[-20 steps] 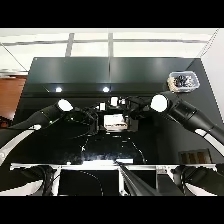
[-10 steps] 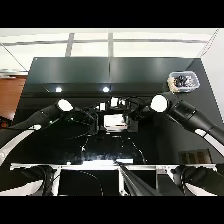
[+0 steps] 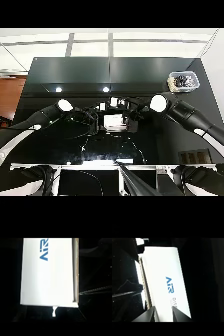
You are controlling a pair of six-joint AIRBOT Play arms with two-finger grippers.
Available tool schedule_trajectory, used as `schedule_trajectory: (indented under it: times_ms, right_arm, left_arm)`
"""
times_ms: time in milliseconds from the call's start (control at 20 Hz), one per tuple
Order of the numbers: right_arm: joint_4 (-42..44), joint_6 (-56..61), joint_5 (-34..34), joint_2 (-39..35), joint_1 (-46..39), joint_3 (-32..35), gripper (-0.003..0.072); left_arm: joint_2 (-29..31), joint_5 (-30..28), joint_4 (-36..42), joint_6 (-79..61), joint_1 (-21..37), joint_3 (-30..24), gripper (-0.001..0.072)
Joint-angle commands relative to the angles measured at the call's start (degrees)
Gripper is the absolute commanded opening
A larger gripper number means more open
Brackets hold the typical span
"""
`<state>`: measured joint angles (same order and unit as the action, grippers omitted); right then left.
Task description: Fold the box and place the chain.
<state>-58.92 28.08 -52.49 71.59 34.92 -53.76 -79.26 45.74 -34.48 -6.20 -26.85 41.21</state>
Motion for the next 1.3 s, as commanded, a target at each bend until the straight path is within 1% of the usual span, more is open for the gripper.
schedule_trajectory:
  times_ms: [0,200,900,950,1000,1150,1250]
  right_arm:
    - [0.4,0.0,-0.4,0.1,0.1,0.0,0.025]
    - [0.4,0.1,-1.6,0.1,0.1,0.2,0.0251]
    - [0.4,1.0,-0.7,-0.3,0.1,1.6,0.0252]
    - [0.3,1.9,-0.7,-0.8,0.1,1.6,0.026]
    - [0.1,3.1,-0.7,-1.4,0.0,1.6,0.0336]
    - [0.0,9.0,-2.5,-3.6,-1.5,1.6,0.0333]
    - [0.2,15.6,-5.4,-5.1,-3.4,1.6,0.0331]
  left_arm:
    - [0.0,0.0,0.0,0.0,0.0,0.0,0.0346]
    - [0.0,0.0,0.0,0.0,0.0,0.0,0.0346]
    - [0.0,0.0,0.0,0.0,0.0,0.0,0.0347]
    - [0.0,0.0,0.0,0.0,0.0,0.0,0.0347]
    - [0.0,0.0,0.0,0.0,0.0,0.0,0.0346]
    - [0.0,0.0,0.0,0.0,0.0,0.0,0.0347]
    - [0.0,0.0,0.0,0.0,0.0,0.0,0.0347]
